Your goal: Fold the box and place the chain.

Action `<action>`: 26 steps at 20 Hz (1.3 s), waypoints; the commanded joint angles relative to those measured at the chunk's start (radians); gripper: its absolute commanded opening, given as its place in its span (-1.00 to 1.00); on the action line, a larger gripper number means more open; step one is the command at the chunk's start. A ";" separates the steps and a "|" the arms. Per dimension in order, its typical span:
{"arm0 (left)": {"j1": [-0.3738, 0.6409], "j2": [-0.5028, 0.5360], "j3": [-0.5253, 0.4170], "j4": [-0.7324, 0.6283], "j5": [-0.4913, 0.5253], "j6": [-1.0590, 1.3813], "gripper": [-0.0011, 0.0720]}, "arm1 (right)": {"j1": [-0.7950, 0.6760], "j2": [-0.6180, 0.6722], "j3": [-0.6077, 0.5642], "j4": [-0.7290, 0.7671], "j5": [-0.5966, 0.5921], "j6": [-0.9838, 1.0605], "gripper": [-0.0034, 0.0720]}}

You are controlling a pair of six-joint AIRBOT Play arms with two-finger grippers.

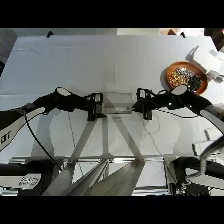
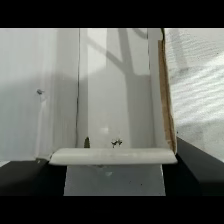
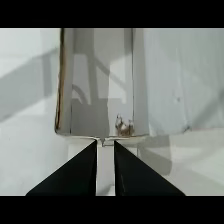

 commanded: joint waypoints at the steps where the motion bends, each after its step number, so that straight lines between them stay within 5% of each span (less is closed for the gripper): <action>1: 0.000 0.001 0.000 0.000 0.001 0.000 -0.39 | 0.001 -0.002 0.000 0.055 0.013 -0.027 -0.64; 4: 0.000 0.001 0.000 0.000 0.000 0.000 -0.39 | 0.001 -0.003 0.000 0.067 0.014 -0.028 -0.60; 6: 0.000 0.001 0.000 0.000 0.000 0.000 -0.39 | 0.001 -0.003 0.000 0.070 0.014 -0.028 -0.31; 11: 0.000 0.001 0.000 0.000 0.000 0.000 -0.39 | 0.028 -0.007 -0.001 0.070 0.028 -0.026 -0.14; 15: 0.000 0.001 0.000 0.000 0.001 0.000 -0.39 | 0.042 -0.008 -0.001 0.069 0.018 -0.019 0.25; 16: 0.000 0.001 0.000 0.000 0.001 0.000 -0.39 | 0.042 -0.008 -0.001 0.068 0.011 0.002 0.23; 19: 0.000 0.001 0.000 0.000 0.000 0.000 -0.39 | 0.041 -0.006 -0.001 0.060 0.014 0.064 -0.53; 22: 0.000 0.001 0.000 0.000 0.001 0.000 -0.39 | 0.041 0.023 -0.001 0.020 0.007 0.088 -0.87; 26: 0.000 0.001 0.000 0.000 0.001 0.000 -0.39 | 0.012 0.151 -0.001 -0.106 -0.007 0.306 -0.89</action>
